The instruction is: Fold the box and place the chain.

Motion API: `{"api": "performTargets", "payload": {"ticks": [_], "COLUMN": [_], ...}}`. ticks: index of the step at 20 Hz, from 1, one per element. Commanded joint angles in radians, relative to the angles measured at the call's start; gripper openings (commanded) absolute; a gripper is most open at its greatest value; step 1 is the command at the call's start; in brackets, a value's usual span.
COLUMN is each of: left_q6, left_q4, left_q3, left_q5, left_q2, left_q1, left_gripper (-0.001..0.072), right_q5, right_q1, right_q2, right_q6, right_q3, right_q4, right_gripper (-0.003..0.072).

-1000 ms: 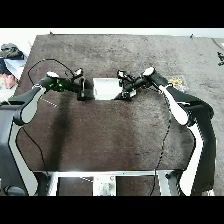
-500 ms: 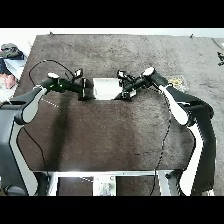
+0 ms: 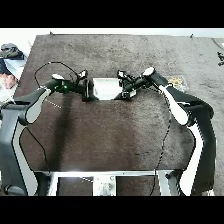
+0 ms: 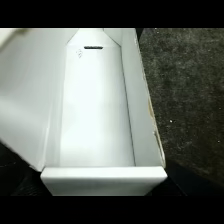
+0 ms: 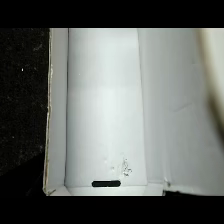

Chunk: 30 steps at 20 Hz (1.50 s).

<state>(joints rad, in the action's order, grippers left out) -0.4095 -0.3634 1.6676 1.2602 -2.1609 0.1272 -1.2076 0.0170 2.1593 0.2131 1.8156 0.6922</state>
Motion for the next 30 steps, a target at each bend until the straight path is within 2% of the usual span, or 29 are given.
{"api": "performTargets", "payload": {"ticks": [1, 6, 17, 30], "left_q6": [0.064, 0.034, -0.044, -0.039], "left_q4": [-0.018, -0.027, -0.024, -0.015], "left_q3": [0.000, 0.001, 0.000, 0.000], "left_q5": [-0.061, -0.060, 0.007, -0.011], "left_q2": [0.000, 0.000, -0.001, -0.014], "left_q1": [0.018, 0.018, 0.018, 0.018], "left_gripper": [0.0720, 0.0720, 0.0720, 0.0720], "right_q5": [0.000, 0.000, 0.000, 0.000], "right_q1": [0.000, 0.000, 0.000, 0.000], "right_q2": [0.000, 0.000, 0.000, 0.000], "right_q6": [0.000, 0.000, 0.000, 0.000], "right_q3": [0.000, 0.000, 0.000, 0.000], "right_q4": [0.000, 0.000, 0.000, 0.000], "right_gripper": [0.0279, 0.0279, 0.0279, 0.0279]}}
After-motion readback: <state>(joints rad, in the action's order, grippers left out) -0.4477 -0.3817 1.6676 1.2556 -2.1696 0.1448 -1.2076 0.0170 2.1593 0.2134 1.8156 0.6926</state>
